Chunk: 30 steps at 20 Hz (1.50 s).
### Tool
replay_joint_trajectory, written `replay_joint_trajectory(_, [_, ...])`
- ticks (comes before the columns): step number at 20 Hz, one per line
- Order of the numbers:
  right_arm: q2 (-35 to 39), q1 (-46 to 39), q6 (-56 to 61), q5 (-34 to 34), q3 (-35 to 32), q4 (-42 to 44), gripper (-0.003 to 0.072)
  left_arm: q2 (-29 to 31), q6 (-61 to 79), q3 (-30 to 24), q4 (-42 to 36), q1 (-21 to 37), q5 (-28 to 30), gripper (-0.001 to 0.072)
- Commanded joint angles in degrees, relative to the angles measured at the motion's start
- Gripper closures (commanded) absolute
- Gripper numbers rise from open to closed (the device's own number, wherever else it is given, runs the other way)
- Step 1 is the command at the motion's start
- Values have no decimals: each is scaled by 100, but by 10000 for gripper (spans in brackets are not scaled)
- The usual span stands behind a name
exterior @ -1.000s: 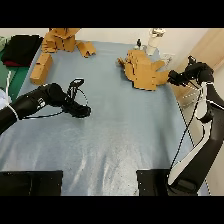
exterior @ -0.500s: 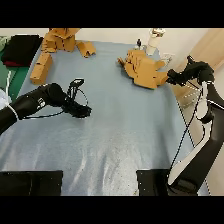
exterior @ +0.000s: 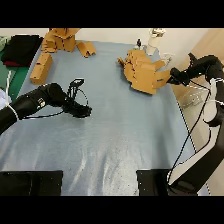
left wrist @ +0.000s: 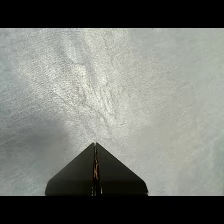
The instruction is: Fold the box.
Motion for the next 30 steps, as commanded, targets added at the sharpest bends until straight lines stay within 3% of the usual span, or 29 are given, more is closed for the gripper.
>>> replay_joint_trajectory(1, [815,79,-149,-337,-1174,-339,688,2,2,7,-20,0,4,699])
replay_joint_trajectory(8, [3097,769,-472,297,-4778,-535,687,2,94,7,-256,-2,-203,698])
replay_joint_trajectory(11, [3803,929,-232,542,-5742,-870,682,2,227,4,-321,0,-695,699])
replay_joint_trajectory(12, [3904,927,-234,557,-5851,-933,601,2,256,4,-354,2,-824,698])
replay_joint_trajectory(13, [3908,927,-232,555,-5842,-1047,413,2,339,4,-400,4,-903,698])
replay_joint_trajectory(14, [3899,927,-232,608,-5818,-1147,369,2,393,4,-461,4,-927,698])
replay_joint_trajectory(18, [3799,898,-256,1261,-5630,-1268,365,2,501,7,-549,48,-973,698])
replay_joint_trajectory(22, [3394,905,-304,1237,-5268,-1263,364,2,732,7,-782,299,-1126,698])
replay_joint_trajectory(24, [3287,903,-302,1320,-5239,-1318,281,2,1008,7,-1108,476,-1316,698])
replay_joint_trajectory(30, [3222,894,-302,1751,-5239,-1661,278,2,1102,7,-1215,654,-1482,697])
